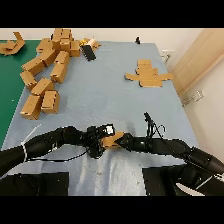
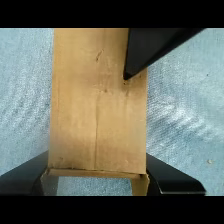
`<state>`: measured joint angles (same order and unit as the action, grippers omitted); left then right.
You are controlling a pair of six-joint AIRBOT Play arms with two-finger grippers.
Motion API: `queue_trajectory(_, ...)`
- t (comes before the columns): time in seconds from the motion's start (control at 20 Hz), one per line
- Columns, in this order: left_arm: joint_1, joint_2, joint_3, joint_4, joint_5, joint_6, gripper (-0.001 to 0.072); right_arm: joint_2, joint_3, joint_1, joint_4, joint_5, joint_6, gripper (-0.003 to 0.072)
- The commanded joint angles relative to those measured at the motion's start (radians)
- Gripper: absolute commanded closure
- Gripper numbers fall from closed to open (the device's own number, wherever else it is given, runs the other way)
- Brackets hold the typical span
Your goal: Fold the box.
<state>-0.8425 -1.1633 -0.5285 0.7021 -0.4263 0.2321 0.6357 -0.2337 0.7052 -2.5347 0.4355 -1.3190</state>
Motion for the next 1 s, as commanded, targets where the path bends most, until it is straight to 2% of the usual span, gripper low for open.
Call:
queue_trajectory(0.0, 0.001, 0.001, 0.000, 0.000, 0.000, 0.000, 0.0189, 0.001, 0.000, 0.001, 0.020, 0.018, -0.011, 0.0687)
queue_trajectory(0.95, 0.001, 0.001, 0.000, 0.000, 0.000, 0.000, 0.0189, 0.063, 0.000, 0.001, 0.044, 0.027, -0.016, 0.0687)
